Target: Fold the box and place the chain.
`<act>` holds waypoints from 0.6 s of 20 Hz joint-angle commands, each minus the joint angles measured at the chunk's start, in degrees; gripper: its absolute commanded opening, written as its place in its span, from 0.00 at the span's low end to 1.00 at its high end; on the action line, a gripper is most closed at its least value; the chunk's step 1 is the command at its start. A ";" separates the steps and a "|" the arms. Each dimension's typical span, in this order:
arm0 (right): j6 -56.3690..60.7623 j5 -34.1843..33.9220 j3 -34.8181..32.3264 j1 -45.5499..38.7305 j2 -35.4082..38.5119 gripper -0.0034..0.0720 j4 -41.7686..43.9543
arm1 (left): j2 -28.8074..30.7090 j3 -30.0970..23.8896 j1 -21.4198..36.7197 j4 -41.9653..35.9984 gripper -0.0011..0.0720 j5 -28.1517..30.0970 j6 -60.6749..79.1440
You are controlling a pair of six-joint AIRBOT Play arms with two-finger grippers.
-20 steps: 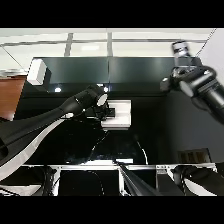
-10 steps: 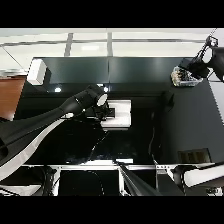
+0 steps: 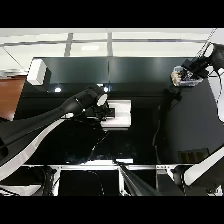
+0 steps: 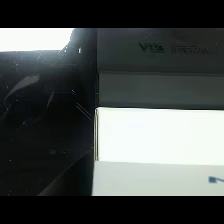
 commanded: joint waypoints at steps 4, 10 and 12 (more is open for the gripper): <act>0.02 -1.22 0.74 -0.68 -2.60 0.50 3.58 | 0.04 0.02 0.02 -0.02 0.05 0.00 -0.02; -1.73 -1.44 1.62 -1.84 -2.14 0.07 5.01 | 0.04 0.02 0.02 0.00 0.05 0.02 -0.02; -6.27 -1.68 3.54 -1.81 -0.35 0.07 4.22 | 0.04 0.02 0.02 0.02 0.05 0.02 -0.02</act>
